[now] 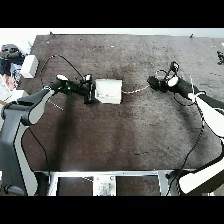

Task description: Fold the box and place the chain.

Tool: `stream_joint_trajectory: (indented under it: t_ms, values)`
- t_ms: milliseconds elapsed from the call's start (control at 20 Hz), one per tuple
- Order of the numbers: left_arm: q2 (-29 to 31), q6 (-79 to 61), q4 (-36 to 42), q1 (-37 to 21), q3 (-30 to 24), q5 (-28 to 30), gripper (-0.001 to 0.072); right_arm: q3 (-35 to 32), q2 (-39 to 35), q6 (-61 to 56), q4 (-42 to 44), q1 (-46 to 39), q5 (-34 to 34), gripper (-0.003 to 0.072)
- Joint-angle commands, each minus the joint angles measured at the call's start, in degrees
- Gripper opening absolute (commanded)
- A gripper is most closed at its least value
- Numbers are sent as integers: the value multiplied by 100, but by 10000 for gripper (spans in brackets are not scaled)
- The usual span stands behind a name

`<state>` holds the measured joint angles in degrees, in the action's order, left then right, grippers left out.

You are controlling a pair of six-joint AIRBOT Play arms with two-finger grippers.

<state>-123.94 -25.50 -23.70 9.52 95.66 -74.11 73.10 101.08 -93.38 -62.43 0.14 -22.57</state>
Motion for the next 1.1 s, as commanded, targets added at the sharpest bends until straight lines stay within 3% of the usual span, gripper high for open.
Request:
stream_joint_trajectory:
  t_ms: [0,150,400,700,1050]
  values:
    - [2,0,0,2,4,0,354,79,-435,450,57,225,-619,12]
    - [2,0,0,2,4,0,354,79,-1399,905,55,758,-1021,12]
    - [2,0,0,2,4,0,354,79,-2608,1130,-28,1773,-1049,13]
    - [2,-2,0,2,4,0,354,81,-2791,1110,13,2686,-1029,13]
    - [2,0,0,2,4,0,354,76,-2771,1110,57,3021,-597,12]
